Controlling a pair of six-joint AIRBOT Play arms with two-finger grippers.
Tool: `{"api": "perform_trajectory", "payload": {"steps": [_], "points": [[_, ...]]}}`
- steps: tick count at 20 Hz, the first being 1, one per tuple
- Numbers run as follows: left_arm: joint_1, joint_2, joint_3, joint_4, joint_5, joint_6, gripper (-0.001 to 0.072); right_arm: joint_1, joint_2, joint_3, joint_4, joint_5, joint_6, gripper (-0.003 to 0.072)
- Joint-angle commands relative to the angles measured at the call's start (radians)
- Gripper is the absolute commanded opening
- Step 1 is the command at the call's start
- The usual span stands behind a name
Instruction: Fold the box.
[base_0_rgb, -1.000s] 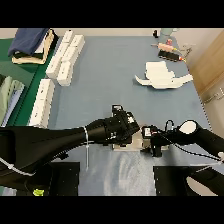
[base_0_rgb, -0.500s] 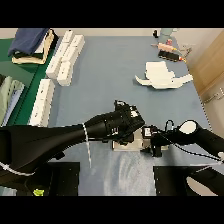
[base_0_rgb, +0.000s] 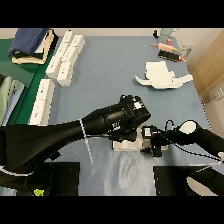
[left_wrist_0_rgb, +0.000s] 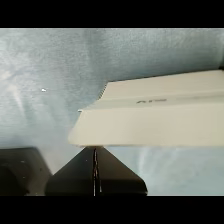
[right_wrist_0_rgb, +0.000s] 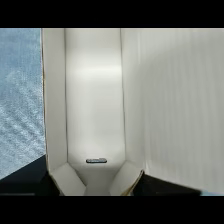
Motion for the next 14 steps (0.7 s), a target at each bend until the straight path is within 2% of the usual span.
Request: {"api": "perform_trajectory", "payload": {"steps": [1,4,6,8,10,12,13,14], "points": [[0.002,0.018,0.01,-0.002,-0.05,0.137,0.0017,0.0,0.0,0.0,0.0,0.0,0.0,0.0452],[0.065,0.121,-0.046,0.009,0.028,0.297,0.0016,0.0,0.0,0.0,0.0,0.0,0.0,0.0452],[0.116,0.242,-0.153,-0.003,0.147,0.455,0.0015,0.0,0.0,0.001,0.0,0.0,0.0,0.0452],[0.185,0.397,-0.315,-0.051,0.291,0.651,0.0016,0.0,0.0,0.0,0.0,0.0,0.0,0.0452],[0.281,0.563,-0.514,-0.171,0.449,0.977,0.0017,0.0,0.0,0.0,0.0,0.0,0.0,0.0452],[0.377,0.695,-0.696,-0.304,0.564,1.294,0.0026,0.0,0.0,0.0,0.0,0.0,0.0,0.0452],[0.412,0.735,-0.763,-0.355,0.602,1.411,0.0335,0.0,0.0,0.001,0.0,0.0,0.0,0.0452],[0.441,0.761,-0.825,-0.412,0.658,1.499,0.0694,0.0,0.0,0.0,0.0,0.0,0.0,0.0452]]}}
